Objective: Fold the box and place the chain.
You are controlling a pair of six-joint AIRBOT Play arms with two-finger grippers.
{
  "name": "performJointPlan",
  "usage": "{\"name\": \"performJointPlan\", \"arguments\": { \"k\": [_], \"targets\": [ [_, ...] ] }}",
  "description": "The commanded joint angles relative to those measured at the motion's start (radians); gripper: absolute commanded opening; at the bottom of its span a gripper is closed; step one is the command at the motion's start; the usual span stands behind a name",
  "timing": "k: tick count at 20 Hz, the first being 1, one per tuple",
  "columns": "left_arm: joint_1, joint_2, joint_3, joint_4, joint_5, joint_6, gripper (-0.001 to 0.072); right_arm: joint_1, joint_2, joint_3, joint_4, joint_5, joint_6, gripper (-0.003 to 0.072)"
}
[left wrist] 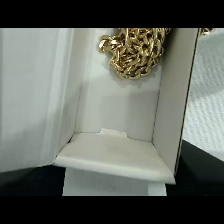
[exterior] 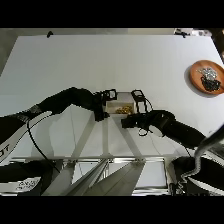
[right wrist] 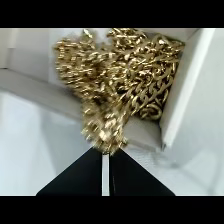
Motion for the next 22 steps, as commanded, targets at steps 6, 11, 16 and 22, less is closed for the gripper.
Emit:
{"name": "performJointPlan", "arguments": {
  "k": [6, 11, 16, 22],
  "targets": [
    [0.0, 0.0, 0.001, 0.0, 0.0, 0.0, 0.0155, 0.001, 0.334, 0.0, -0.144, -0.026, -0.029, 0.0013],
    [0.0, 0.0, 0.001, 0.0, 0.0, 0.0, 0.0155, -0.002, 0.345, 0.0, -0.198, -0.177, -0.033, 0.0013],
    [0.0, 0.0, 0.001, 0.0, 0.0, 0.0, 0.0155, -0.002, 0.345, 0.0, -0.266, -0.28, -0.035, 0.0013],
    [0.0, 0.0, 0.001, 0.0, 0.0, 0.0, 0.0155, -0.002, 0.324, 0.0, -0.265, -0.076, -0.035, 0.0015]
  ]
}}
